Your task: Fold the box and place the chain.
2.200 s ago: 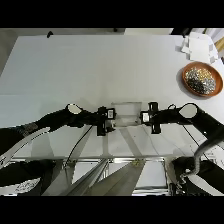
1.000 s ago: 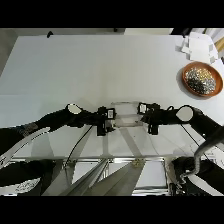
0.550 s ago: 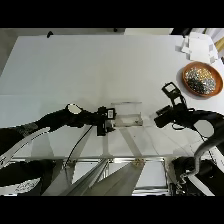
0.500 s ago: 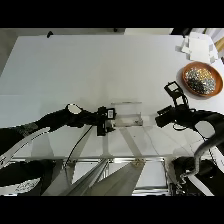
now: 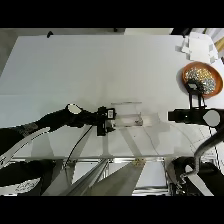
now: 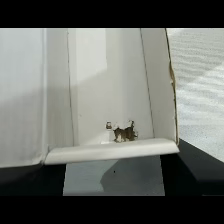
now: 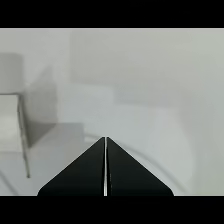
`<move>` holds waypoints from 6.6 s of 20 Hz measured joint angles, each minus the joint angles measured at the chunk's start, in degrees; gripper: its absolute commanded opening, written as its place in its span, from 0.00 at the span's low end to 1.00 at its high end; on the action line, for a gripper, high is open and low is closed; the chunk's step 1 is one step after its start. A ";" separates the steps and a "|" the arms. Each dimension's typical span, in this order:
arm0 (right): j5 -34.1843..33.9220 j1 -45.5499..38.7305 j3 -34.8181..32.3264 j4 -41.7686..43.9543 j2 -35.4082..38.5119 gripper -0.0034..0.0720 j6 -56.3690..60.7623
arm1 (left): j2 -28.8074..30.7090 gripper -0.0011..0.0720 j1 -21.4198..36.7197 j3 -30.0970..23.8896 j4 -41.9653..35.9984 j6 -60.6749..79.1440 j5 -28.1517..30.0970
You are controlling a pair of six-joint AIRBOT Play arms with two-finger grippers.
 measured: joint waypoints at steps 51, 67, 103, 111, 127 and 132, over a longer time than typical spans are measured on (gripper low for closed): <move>-2.51 10.14 -0.11 32.63 -10.01 0.59 -23.12 | 0.00 0.11 0.00 0.00 0.02 0.00 0.00; -5.42 26.49 8.50 10.97 -14.93 0.59 5.35 | 0.00 0.11 0.00 0.00 0.02 0.00 0.00; 2.91 35.89 18.73 -3.56 -29.38 0.44 37.03 | 0.00 0.11 0.00 0.00 0.07 0.00 -0.04; 2.12 37.81 18.75 -6.82 -29.79 0.40 39.74 | 0.00 0.11 0.00 0.00 0.00 0.00 0.02; 3.63 39.47 18.71 -11.08 -30.64 0.60 36.39 | 0.00 0.11 0.00 0.00 0.07 0.02 0.00; 6.01 39.47 18.75 -11.87 -22.91 0.60 31.19 | 0.00 0.11 0.00 0.00 0.00 0.00 0.00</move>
